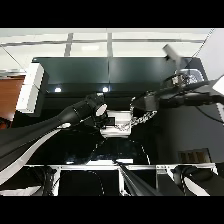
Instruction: Fold the box and place the chain.
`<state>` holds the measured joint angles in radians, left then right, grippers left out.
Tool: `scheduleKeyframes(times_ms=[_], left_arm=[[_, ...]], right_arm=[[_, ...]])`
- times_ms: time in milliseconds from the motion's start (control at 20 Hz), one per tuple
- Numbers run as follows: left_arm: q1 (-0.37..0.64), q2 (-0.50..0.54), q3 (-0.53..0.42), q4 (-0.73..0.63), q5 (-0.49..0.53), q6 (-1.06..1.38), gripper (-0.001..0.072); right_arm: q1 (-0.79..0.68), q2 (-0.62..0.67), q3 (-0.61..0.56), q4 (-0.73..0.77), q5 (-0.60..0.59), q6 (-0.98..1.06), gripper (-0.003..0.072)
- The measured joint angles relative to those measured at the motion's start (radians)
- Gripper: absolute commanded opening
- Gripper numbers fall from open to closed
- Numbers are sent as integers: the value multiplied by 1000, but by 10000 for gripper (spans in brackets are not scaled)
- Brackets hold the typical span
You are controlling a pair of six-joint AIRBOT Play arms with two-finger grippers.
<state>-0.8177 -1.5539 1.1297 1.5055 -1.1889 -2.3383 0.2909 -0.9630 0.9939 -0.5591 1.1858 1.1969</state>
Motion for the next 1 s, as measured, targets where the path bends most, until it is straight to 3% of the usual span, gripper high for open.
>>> scheduleKeyframes(times_ms=[150,200,250,450,600,650,700,1000], left_arm=[[0,0,0,0,0,0,29],[0,0,0,0,0,0,29],[0,0,0,0,0,0,28],[0,0,0,0,0,0,29],[0,0,0,0,1,0,28],[0,0,0,0,1,0,28],[0,0,0,0,1,0,28],[0,0,0,0,1,0,28]], right_arm=[[55,-43,-42,2,-51,0,47],[64,-51,-60,1,-71,0,267],[70,-57,-73,-1,-87,0,393],[23,-63,-101,-24,-102,-6,384],[-92,-58,-121,-131,-71,-40,387],[-131,-58,-138,-164,-72,-85,519],[-161,-57,-163,-188,-84,-144,720],[-208,-98,-336,-254,-260,-749,720]])
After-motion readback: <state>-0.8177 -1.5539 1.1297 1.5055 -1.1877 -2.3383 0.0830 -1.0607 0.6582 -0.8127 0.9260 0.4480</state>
